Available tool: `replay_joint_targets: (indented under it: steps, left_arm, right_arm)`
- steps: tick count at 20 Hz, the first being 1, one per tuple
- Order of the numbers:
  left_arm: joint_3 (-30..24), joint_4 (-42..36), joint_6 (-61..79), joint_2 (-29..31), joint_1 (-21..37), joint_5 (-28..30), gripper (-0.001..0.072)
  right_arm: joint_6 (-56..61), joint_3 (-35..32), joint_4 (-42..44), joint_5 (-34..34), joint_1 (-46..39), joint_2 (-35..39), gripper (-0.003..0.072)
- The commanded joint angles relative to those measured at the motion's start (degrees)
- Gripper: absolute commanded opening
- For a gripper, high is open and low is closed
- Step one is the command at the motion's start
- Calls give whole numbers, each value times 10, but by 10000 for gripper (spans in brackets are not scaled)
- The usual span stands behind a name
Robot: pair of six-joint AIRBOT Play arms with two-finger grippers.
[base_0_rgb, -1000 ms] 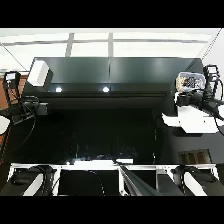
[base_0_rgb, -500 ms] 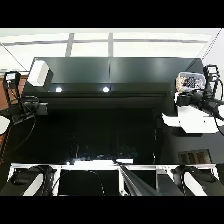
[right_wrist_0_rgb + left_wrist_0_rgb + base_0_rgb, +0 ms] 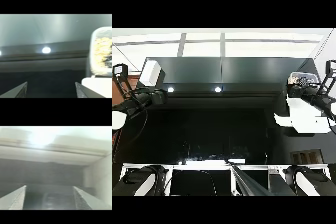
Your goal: Fold the box and place the chain.
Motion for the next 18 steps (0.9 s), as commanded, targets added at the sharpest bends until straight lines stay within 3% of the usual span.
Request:
replay_joint_targets:
  steps: [1, 4, 6, 11, 15, 18]
  left_arm:
    - [0, -73, 4, -36, -27, 15, 709]
    - [0, -73, 4, -42, -57, -17, 709]
    - [0, -56, 6, -42, -72, -17, 709]
    - [0, -40, 6, -42, -78, -14, 709]
    - [0, -40, 6, -42, -78, -23, 709]
    - [0, -41, 6, -42, -78, -23, 709]
  right_arm:
    - [70, 28, -133, -8, -52, -23, 698]
    - [188, 113, -299, 63, -207, -70, 699]
    - [257, 159, -346, 126, -313, -106, 698]
    - [250, 232, -337, 268, -482, -212, 697]
    - [23, 344, -206, 447, -509, -349, 697]
    - [-28, 412, -176, 568, -502, -441, 696]
